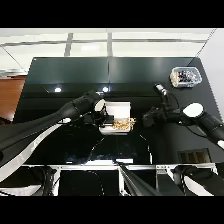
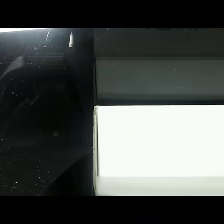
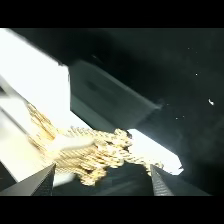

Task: Fold the box and place the chain.

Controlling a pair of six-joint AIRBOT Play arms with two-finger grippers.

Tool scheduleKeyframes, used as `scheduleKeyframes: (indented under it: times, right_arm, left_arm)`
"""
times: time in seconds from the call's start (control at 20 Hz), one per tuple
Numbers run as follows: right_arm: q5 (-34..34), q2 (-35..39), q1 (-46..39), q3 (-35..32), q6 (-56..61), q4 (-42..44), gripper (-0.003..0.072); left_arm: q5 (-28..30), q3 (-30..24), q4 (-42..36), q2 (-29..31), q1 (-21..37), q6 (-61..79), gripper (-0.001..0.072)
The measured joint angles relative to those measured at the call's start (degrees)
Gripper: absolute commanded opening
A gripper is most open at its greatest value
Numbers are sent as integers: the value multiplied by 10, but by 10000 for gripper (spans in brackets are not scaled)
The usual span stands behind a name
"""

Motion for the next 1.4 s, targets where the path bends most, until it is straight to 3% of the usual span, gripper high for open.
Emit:
scheduleKeyframes:
  times: [0.25,0.4,0.6,0.7,1.25,1.3,1.4]
  right_arm:
    - [-63,-1,63,-24,-263,-34,715]
    - [-84,-16,79,-28,-361,-45,714]
    - [-118,-45,88,-29,-420,-24,700]
    - [-127,-57,89,-30,-440,-10,547]
    - [-143,-87,90,-29,-482,29,544]
    - [-143,-89,90,-30,-482,32,433]
    - [-141,-92,91,-30,-483,37,47]
  left_arm:
    - [0,0,0,0,0,0,31]
    - [0,0,0,0,0,0,31]
    - [0,0,0,0,0,0,31]
    - [0,0,0,0,0,0,31]
    - [-2,0,0,0,0,0,31]
    - [-2,0,1,0,0,0,31]
    - [-2,0,1,0,0,0,31]
